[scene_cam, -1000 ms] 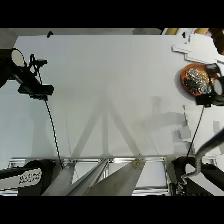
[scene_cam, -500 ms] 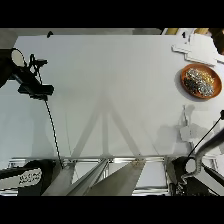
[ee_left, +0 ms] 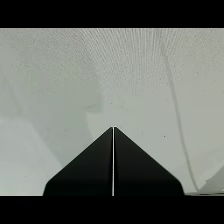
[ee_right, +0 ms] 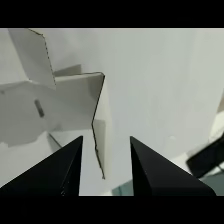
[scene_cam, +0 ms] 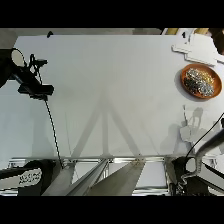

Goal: Fold the box and place the chain.

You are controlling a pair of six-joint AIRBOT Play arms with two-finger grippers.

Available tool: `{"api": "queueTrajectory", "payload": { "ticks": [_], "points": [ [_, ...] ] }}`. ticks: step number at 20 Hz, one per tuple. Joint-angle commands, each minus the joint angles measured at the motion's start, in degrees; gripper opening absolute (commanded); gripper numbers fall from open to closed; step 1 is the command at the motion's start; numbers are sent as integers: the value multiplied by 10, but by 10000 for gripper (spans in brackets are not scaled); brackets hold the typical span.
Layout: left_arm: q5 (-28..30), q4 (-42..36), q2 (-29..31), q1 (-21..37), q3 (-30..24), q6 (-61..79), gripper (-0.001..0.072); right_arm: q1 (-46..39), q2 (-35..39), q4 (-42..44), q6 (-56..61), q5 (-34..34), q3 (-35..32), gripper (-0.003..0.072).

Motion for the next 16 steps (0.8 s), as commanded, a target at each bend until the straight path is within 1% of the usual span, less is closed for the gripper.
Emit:
{"api": "queueTrajectory", "payload": {
  "ticks": [1, 3, 6, 8, 10, 12, 14, 16],
  "points": [
    [0, 0, 0, 0, 0, 0, 10, -15, -22, -19, 15, -6, 0, 284],
    [0, 0, 0, 0, 0, 0, 10, -29, -37, -14, 26, -3, 0, 220],
    [0, 0, 0, 0, 0, 0, 10, -28, -39, -3, 25, 20, 0, 65],
    [0, 0, 0, 0, 0, 0, 10, -13, -24, 16, 25, 37, 0, 28],
    [0, 0, 0, 0, 0, 0, 10, 13, 11, 51, 25, 47, 0, 17],
    [0, 0, 0, 0, 0, 0, 10, 43, 51, 114, 23, 75, 0, 16],
    [0, 0, 0, 0, 0, 0, 10, 70, 88, 210, 5, 120, 0, 16],
    [0, 0, 0, 0, 0, 0, 10, 103, 130, 313, 4, 130, -1, 15]
  ]
}}
